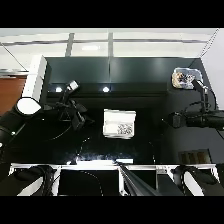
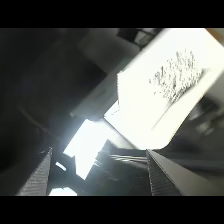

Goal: Fold the box and place the chain.

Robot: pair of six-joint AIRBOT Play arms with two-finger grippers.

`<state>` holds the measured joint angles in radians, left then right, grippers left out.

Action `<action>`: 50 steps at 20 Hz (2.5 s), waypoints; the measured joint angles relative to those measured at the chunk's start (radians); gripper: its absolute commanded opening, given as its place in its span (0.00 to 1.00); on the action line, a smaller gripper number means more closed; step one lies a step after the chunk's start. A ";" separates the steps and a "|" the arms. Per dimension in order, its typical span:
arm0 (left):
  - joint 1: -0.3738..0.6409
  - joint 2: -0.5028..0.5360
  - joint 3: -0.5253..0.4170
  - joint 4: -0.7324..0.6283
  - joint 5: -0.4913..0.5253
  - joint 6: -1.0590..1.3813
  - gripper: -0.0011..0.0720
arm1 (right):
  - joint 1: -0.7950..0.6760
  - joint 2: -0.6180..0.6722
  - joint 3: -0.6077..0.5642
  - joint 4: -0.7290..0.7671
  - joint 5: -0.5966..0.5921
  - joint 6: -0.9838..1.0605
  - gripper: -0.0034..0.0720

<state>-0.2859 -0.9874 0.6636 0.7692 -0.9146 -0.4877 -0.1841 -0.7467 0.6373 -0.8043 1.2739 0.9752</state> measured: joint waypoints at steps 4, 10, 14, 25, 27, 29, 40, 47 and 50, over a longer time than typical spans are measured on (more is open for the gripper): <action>0.009 -0.085 -0.031 -0.071 0.036 0.454 0.98 | -0.014 0.000 0.000 -0.001 0.015 0.002 0.52; 0.009 -0.239 -0.034 -0.183 -0.026 0.743 0.98 | -0.019 0.000 0.000 -0.002 0.019 0.002 0.52; 0.000 -0.302 -0.034 -0.256 -0.066 0.822 0.98 | -0.019 0.000 0.000 -0.002 0.018 0.002 0.52; -0.046 -0.357 -0.027 -0.353 -0.069 0.870 0.98 | -0.019 0.000 0.000 -0.002 0.016 0.002 0.52; -0.053 -0.359 -0.026 -0.350 -0.065 0.871 0.98 | -0.019 0.000 0.000 -0.001 0.014 0.001 0.52; -0.058 -0.359 -0.025 -0.346 -0.062 0.869 0.98 | -0.019 0.000 0.000 -0.002 0.011 0.001 0.52; -0.069 -0.365 -0.017 -0.328 -0.055 0.851 0.98 | -0.019 0.000 0.000 -0.001 0.003 0.001 0.52; -0.095 -0.369 -0.011 -0.311 -0.032 0.825 0.98 | -0.019 0.000 0.000 -0.002 -0.001 0.001 0.52; -0.108 -0.370 -0.009 -0.302 -0.023 0.820 0.94 | -0.019 0.000 0.000 -0.002 -0.002 0.001 0.52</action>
<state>-0.3935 -1.3575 0.6548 0.4675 -0.9375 0.3325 -0.2031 -0.7467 0.6373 -0.8059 1.2720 0.9760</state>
